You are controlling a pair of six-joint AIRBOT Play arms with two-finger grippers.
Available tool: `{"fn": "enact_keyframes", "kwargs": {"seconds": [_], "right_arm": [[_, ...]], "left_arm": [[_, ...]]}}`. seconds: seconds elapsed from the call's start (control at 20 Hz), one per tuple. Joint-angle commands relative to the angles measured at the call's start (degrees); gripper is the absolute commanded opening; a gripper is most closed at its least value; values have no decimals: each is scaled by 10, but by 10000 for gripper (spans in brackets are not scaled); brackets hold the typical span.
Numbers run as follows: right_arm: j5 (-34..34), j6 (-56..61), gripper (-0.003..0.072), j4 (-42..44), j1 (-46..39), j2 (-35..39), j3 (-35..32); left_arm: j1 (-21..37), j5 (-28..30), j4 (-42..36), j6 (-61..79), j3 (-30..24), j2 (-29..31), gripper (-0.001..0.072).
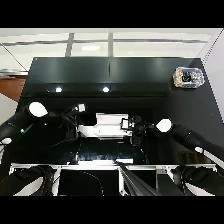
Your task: Fold the box and place the chain.
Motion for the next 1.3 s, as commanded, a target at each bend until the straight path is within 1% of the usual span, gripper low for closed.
{"fn": "enact_keyframes", "kwargs": {"seconds": [0.0, 0.1, 0.25, 0.3, 0.35, 0.45, 0.5, 0.55, 0.85, 1.0, 1.15, 1.25], "right_arm": [[0, 0, 471, 0, 0, 0, 0], [0, 0, 472, 0, 0, 0, 0], [1, 0, 472, 0, 0, 0, 0], [1, 0, 471, 0, 0, 0, 0], [1, 0, 472, 0, 0, 0, 0], [1, 0, 472, 0, 0, 0, 0], [1, 0, 472, 0, 0, 0, 0], [1, 0, 472, 0, 0, 0, 0], [1, 0, 471, 0, 0, 0, 0], [1, 0, 472, 0, 0, 0, 0], [1, 0, 471, 0, 0, 0, 0], [0, 0, 472, 0, 0, 0, 0]], "left_arm": [[-50, 106, -30, 98, -30, -1, 708], [-79, 142, -33, 103, -31, -2, 688], [-116, 183, -56, 103, -31, -5, 684], [-125, 191, -56, 103, -31, -9, 638], [-129, 190, -58, 103, -31, -12, 516], [-135, 182, -65, 103, -31, -23, 369], [-135, 175, -75, 103, -31, -27, 304], [-135, 172, -87, 103, -31, -30, 274], [-135, 181, -146, 103, -31, -30, 274], [-137, 177, -184, 103, -31, -45, 274], [-150, 178, -170, 110, -31, -59, 273], [-156, 179, -157, 120, -31, -60, 230]]}}
